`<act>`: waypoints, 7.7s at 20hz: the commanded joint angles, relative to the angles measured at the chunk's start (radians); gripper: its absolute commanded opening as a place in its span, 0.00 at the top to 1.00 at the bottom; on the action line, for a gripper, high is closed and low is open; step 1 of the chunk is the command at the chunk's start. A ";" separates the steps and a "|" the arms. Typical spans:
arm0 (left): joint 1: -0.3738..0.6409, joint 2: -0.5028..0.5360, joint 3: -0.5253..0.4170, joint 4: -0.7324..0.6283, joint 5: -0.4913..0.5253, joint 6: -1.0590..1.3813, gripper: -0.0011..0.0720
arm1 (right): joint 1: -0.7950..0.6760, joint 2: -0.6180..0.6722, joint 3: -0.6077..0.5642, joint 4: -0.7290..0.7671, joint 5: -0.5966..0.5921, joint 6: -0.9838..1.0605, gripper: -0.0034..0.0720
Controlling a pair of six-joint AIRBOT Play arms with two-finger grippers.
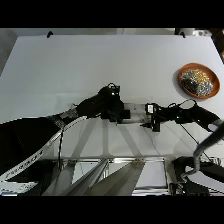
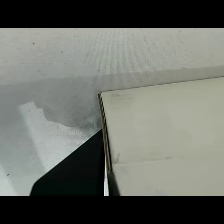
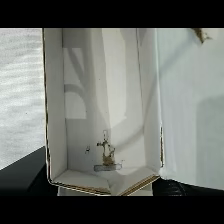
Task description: Fold the box and place the chain.
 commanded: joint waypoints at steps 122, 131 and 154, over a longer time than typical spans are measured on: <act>0.095 0.275 -0.529 -0.637 -0.559 2.113 0.54 | 0.000 0.000 0.000 0.000 0.012 0.002 0.41; 0.093 0.263 -0.529 -0.626 -0.558 2.111 0.78 | 0.000 0.000 0.000 0.000 0.012 0.002 0.41; 0.093 0.263 -0.529 -0.621 -0.575 2.111 0.78 | 0.000 0.069 0.000 -0.103 0.009 0.185 0.04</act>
